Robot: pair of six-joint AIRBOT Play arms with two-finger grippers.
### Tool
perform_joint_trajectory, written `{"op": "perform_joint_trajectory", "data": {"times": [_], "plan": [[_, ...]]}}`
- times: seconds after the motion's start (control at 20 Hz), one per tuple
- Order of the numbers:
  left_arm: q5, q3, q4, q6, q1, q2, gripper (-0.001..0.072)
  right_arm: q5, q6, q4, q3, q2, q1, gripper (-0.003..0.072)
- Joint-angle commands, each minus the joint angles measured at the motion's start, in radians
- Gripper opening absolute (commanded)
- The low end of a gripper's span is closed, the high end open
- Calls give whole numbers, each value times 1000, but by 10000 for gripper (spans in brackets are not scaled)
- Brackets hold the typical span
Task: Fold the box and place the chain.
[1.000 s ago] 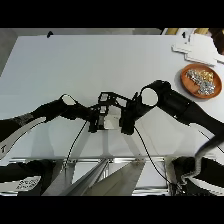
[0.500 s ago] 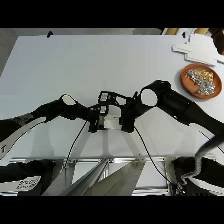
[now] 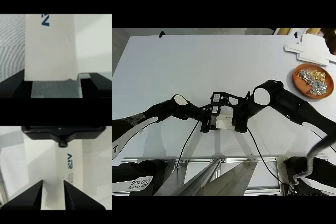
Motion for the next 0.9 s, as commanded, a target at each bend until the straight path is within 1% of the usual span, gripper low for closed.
{"op": "perform_joint_trajectory", "data": {"times": [0.0, 0.25, 0.45, 0.7, 0.85], "plan": [[0, 1, 0, 0, 0, 1, 153, -9, -70, 50, -32, 9, -28, 297], [0, 1, 0, 0, 0, 1, 153, -139, -98, 44, -139, 81, -11, 297], [0, 1, 0, 0, 0, 1, 153, -240, -99, 1, -226, 124, 0, 297], [0, 1, 0, 0, 0, 1, 153, -301, -98, -38, -240, 127, 36, 297], [0, 1, 0, 0, 0, 1, 153, -298, -97, -60, -240, 129, 36, 295]]}}
